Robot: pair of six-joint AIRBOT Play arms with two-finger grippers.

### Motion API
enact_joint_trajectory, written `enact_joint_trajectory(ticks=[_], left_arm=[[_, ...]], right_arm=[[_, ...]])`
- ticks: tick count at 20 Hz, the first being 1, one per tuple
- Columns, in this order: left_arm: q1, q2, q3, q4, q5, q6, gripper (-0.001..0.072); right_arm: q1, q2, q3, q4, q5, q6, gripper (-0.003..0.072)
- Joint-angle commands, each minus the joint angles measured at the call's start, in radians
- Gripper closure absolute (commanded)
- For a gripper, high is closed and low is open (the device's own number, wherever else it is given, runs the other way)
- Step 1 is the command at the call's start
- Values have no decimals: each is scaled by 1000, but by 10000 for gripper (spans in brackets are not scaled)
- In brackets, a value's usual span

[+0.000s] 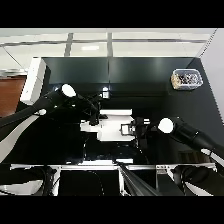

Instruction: Fold the box and place the chain.

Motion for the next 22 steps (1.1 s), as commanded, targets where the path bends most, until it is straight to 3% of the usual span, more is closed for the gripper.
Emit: enact_joint_trajectory(ticks=[1, 5, 11, 14, 22], left_arm=[[0, -1, 0, 0, 0, 0, 679], [-1, -1, 0, 0, 1, 0, 679], [-18, -8, 0, -23, 26, 1, 679], [-15, -8, 0, -21, 26, 1, 679], [-13, -8, 0, -22, 25, 1, 679]], right_arm=[[11, -5, 5, 32, -106, -3, 3], [-51, 68, 50, 45, -76, 14, 4], [-146, 68, 54, 66, -43, 6, 4], [-175, 52, 53, 185, -27, -35, 4], [-217, 18, 53, 186, -36, -69, 4]])
